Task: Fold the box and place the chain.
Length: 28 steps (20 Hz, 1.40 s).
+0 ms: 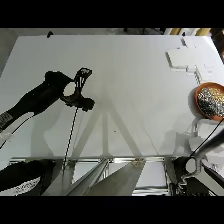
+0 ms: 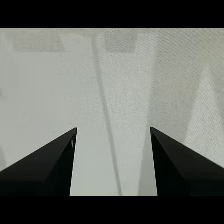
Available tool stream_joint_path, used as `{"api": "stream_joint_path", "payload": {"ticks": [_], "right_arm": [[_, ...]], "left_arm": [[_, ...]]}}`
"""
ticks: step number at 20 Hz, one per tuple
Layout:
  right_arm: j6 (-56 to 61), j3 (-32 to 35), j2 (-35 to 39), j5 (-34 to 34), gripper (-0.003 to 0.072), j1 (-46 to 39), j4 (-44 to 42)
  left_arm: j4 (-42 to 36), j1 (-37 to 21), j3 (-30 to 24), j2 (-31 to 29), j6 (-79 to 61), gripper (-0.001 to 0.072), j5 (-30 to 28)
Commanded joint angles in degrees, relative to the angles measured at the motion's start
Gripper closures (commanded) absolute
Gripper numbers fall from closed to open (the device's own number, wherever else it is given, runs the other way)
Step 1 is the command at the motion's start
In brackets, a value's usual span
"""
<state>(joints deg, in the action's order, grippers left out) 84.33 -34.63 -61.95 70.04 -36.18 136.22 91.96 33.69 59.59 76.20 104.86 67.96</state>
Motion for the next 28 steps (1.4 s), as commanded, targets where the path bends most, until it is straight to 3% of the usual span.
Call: {"api": "stream_joint_path", "payload": {"ticks": [1, 6, 8, 11, 17, 21, 24, 28], "right_arm": [[-0.48, -0.04, -1.36, -1.25, 0.0246, -4.2, 0.22], [-0.48, -0.04, -3.06, -2.12, 0.0287, -8.04, 0.2], [-0.61, -0.04, -3.69, -3.04, 0.0365, -8.22, 0.2], [-0.61, -0.04, -5.66, -3.67, 0.0406, -8.22, 0.22], [-0.42, -0.04, -6.51, -3.08, 0.0672, -8.22, 0.2], [-2.16, -0.09, -3.06, 3.39, 0.0674, -3.43, -0.31], [-2.21, -0.11, 2.67, 6.05, 0.0674, 5.01, -8.81], [-4.28, -0.11, 13.7, 8.92, 0.0675, 17.2, -27.02]], "left_arm": [[0.02, -0.04, -0.02, 0.02, -0.02, 0.0201, -0.02], [0.0, -0.04, -0.02, 0.02, -0.02, 0.0201, 0.0], [0.02, -0.04, -0.02, 0.04, -0.02, 0.0201, 0.0], [0.0, -0.04, -0.02, 0.04, -0.02, 0.0201, 0.0], [0.02, -0.04, -0.02, 0.02, -0.02, 0.0201, -0.02], [0.02, -0.04, -0.02, 0.04, -0.02, 0.0201, -0.02], [0.02, -0.04, -0.02, 0.02, -0.02, 0.0201, 0.0], [0.02, -0.04, -0.02, 0.04, -0.02, 0.0201, -0.02]]}}
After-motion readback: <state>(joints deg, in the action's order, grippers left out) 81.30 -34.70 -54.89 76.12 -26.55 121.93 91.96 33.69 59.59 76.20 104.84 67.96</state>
